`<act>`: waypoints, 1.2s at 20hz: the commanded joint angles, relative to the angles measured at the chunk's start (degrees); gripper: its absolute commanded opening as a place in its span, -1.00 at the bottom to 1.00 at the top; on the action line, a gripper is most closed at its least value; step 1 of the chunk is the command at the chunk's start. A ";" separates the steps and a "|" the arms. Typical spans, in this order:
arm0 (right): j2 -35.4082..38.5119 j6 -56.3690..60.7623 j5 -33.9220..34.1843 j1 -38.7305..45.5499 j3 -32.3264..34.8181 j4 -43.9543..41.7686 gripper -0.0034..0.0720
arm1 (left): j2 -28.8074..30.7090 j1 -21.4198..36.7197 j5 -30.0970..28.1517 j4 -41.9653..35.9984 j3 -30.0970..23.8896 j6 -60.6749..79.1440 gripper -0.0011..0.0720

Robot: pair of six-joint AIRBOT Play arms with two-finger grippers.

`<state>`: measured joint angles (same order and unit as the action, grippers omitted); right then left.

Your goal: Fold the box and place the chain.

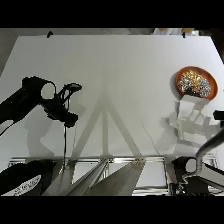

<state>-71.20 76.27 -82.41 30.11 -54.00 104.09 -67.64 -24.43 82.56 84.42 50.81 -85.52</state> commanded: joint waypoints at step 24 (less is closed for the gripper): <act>27.98 -1.33 26.51 -39.80 29.88 -34.49 -0.88 | -4.74 -0.74 -24.63 -47.41 -0.02 40.89 0.61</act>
<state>-43.27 75.02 -56.40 -9.52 -24.25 69.80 -70.13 -24.80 60.45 47.81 50.78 -54.19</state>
